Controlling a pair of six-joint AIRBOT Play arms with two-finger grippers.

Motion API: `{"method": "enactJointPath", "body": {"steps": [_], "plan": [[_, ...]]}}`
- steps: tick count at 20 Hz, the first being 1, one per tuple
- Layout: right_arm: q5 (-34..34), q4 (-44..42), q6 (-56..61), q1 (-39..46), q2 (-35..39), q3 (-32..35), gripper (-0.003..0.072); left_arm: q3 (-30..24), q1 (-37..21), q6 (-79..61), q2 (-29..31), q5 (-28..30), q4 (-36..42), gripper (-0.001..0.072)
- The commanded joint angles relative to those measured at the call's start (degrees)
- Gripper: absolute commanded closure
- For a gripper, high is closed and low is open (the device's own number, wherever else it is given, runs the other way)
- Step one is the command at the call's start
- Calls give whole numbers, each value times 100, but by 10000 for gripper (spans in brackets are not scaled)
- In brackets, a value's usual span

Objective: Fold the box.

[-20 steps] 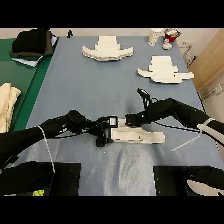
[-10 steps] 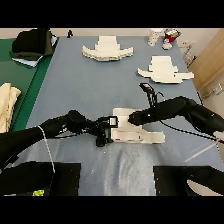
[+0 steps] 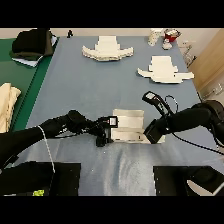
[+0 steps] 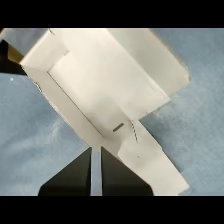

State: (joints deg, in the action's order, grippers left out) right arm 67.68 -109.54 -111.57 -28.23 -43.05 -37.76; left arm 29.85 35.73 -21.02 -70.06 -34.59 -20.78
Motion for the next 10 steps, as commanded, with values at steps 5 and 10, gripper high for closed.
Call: {"method": "enactJointPath", "body": {"steps": [5,10], "plan": [[247,813,-409,-11,970,841,403,4,0,2,-2,0,0,223],[-343,1012,-1259,-11,831,988,94,4,0,2,-2,0,0,224]]}}
